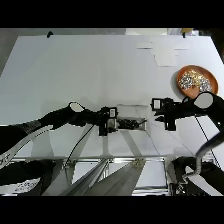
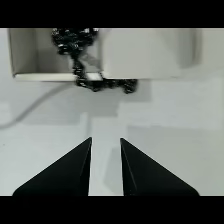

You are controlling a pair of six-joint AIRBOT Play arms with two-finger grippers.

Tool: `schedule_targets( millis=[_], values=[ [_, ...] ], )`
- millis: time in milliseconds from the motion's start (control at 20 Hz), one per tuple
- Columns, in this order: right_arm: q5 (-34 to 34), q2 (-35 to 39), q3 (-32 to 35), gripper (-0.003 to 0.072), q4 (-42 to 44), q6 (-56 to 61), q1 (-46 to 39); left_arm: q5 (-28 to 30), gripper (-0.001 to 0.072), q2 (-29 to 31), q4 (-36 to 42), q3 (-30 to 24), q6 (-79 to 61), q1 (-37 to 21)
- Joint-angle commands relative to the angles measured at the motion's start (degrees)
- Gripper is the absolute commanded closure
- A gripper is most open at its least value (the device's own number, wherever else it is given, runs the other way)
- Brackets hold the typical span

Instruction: Fold the box and place the chain.

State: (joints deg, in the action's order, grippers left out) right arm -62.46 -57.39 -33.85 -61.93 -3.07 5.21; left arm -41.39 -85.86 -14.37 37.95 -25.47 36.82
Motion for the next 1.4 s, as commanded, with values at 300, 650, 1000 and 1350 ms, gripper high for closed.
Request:
schedule_targets(
  millis=[300,650,1000,1350],
  values=[
    [-1.01,-4.96,1.86,0.0409,11.96,-14.03,0.55,0.0,0.0504,0.04,-0.02,-0.02,0.0,0.0],
    [-1.25,-5.31,1.88,0.0549,11.85,-13.92,0.55,0.0,0.0504,0.04,-0.02,-0.02,-0.02,0.0],
    [-1.84,-5.22,1.88,0.0667,11.21,-7.91,0.55,0.0,0.0504,0.04,-0.02,-0.02,0.0,0.0],
    [-1.57,1.4,1.2,0.0667,-4.09,10.82,0.55,0.0,0.0504,0.04,-0.02,-0.02,-0.02,0.0]
  ],
)
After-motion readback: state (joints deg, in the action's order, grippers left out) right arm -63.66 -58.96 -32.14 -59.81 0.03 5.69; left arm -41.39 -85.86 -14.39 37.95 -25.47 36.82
